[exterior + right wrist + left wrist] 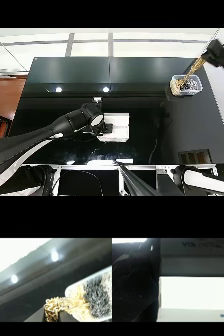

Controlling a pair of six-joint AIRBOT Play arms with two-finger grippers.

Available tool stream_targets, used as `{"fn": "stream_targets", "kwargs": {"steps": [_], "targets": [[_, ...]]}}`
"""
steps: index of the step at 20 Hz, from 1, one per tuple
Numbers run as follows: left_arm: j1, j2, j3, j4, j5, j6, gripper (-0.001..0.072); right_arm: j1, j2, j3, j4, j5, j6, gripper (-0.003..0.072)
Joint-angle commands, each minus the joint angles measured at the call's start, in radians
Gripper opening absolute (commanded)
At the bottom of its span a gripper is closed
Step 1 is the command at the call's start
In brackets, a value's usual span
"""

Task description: Fold the box and place the chain.

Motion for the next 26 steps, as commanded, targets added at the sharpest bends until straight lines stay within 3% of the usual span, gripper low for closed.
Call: {"fn": "stream_targets", "kwargs": {"steps": [1,7,12,16,19,26], "targets": [[0.001,0.000,0.000,0.000,0.000,0.000,0.0025,-0.003,0.116,0.040,0.048,-0.014,-0.082,0.0010],[0.001,0.000,0.000,0.000,0.000,0.000,0.0025,-0.002,0.157,0.275,0.224,0.034,-0.132,0.0010],[0.001,0.000,0.000,0.000,0.000,0.000,0.0025,0.001,0.241,0.293,0.277,0.190,-0.232,0.0010],[0.001,0.000,0.000,0.000,0.000,0.000,0.0026,0.001,0.360,0.177,0.281,0.278,-0.317,0.0003],[0.001,0.000,0.000,0.000,0.000,0.000,0.0025,0.045,0.447,0.023,0.281,0.356,-0.348,0.0003],[0.001,0.000,0.000,0.000,-0.002,0.000,0.0025,0.320,0.500,-0.200,0.281,0.466,-0.373,0.0003]]}}
